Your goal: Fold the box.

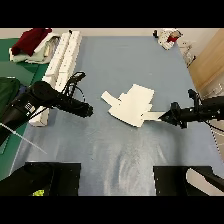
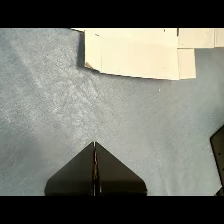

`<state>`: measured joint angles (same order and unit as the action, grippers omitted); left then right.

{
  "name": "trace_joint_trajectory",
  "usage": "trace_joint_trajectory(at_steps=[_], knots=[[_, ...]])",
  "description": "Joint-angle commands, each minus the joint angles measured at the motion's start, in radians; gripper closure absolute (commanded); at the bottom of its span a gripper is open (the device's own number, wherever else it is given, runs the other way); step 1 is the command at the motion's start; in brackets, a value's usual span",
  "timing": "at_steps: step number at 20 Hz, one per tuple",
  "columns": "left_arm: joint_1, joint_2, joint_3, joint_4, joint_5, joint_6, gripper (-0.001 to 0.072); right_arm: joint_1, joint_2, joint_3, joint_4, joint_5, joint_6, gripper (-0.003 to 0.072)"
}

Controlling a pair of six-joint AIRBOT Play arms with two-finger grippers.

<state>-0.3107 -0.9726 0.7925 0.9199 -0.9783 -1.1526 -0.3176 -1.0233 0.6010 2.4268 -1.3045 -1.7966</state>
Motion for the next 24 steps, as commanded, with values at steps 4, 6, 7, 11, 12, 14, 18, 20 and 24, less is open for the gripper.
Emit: trace_joint_trajectory(at_steps=[4,6,7,11,12,14,18,20,24], knots=[[-0.001,0.000,-0.001,0.000,0.000,0.000,0.0695,0.001,0.043,-0.042,-0.023,0.166,0.054,0.0237],[-0.001,0.000,-0.001,0.000,0.000,0.000,0.0695,0.001,0.043,-0.042,-0.050,0.193,0.054,0.0238],[-0.001,0.000,-0.001,0.000,0.000,0.000,0.0695,0.001,0.043,-0.042,-0.079,0.201,0.061,0.0238],[-0.001,0.000,-0.001,0.000,0.000,0.000,0.0695,0.001,0.011,-0.047,-0.138,0.208,0.072,0.0239],[-0.001,0.000,-0.001,0.000,0.000,0.000,0.0695,0.001,-0.003,-0.060,-0.138,0.209,0.080,0.0240],[-0.001,0.000,-0.001,0.000,0.000,0.000,0.0695,0.001,-0.005,-0.093,-0.133,0.210,0.103,0.0241],[-0.001,0.000,-0.001,0.000,0.000,0.000,0.0695,0.001,0.038,-0.156,-0.130,0.244,0.118,0.0241],[-0.001,0.000,-0.001,0.000,0.000,0.000,0.0695,0.002,0.037,-0.183,-0.055,0.282,0.076,0.0241],[-0.001,0.000,-0.001,0.000,0.001,0.000,0.0695,0.032,0.019,-0.185,0.059,0.336,-0.003,0.0281]])
